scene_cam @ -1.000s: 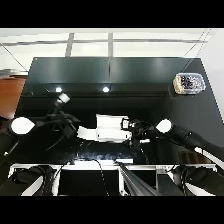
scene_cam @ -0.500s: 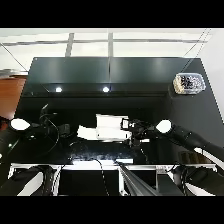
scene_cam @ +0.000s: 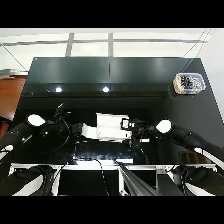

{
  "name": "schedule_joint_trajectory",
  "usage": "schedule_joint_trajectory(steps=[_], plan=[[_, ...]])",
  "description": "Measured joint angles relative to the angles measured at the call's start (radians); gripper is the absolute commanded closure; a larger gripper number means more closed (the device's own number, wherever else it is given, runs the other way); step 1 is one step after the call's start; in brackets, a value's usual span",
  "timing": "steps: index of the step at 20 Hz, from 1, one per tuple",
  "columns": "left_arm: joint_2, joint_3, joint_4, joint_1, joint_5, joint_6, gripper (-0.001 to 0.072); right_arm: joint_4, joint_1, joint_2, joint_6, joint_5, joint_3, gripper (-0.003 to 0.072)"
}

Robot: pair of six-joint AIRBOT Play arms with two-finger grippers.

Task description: Fold the box and place the chain.

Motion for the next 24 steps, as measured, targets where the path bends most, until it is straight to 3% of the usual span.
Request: schedule_joint_trajectory(steps=[2,12,19,20,24], plan=[[-0.003,0.021,-0.011,-0.011,-0.016,0.001,0.009,0.0,0.0,0.0,0.0,0.0,0.0,0.0394],[-0.005,0.095,-0.102,-0.033,-0.122,0.004,0.009,0.0,0.0,0.0,0.0,-0.001,0.0,0.0394],[-0.003,0.11,-0.129,-0.153,-0.125,-0.04,0.0102,0.0,0.0,0.0,0.0,-0.001,0.0,0.0394],[-0.003,0.114,-0.126,-0.173,-0.114,-0.047,0.0151,0.0,0.0,0.0,0.0,-0.001,0.0,0.0394],[-0.002,0.137,-0.064,-0.238,-0.083,-0.11,0.0162,0.0,0.0,0.0,0.0,-0.001,0.0,0.0394]])
